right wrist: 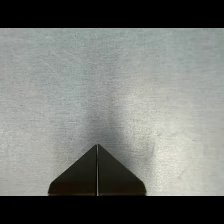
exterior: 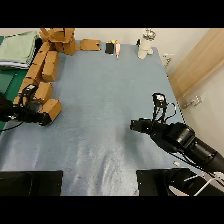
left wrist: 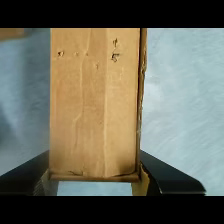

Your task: Fold the box.

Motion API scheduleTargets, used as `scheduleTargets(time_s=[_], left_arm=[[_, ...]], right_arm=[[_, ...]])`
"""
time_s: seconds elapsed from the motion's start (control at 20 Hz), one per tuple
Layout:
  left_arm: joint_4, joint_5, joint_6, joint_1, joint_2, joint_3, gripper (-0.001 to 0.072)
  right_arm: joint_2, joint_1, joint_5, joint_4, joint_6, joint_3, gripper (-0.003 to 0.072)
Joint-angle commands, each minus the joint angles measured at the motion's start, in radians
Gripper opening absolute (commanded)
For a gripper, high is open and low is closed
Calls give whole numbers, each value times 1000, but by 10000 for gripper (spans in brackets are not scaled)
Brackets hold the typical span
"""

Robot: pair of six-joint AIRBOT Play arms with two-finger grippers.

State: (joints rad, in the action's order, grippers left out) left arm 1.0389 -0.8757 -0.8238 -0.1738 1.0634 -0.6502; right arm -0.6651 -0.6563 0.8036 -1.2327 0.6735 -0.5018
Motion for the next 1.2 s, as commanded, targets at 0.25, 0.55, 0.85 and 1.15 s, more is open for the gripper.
scheduleTargets(time_s=[0.25,0.55,0.85,1.15], left_arm=[[176,62,-61,-65,-3,-5,289],[165,228,-113,-62,21,-5,370],[156,315,-113,7,103,-5,370],[163,345,-120,8,106,-5,695]], right_arm=[[-1,0,18,6,0,-1,4],[-1,0,17,5,0,-1,4],[-1,0,16,-2,0,-1,4],[-1,0,17,-25,0,-1,4]])
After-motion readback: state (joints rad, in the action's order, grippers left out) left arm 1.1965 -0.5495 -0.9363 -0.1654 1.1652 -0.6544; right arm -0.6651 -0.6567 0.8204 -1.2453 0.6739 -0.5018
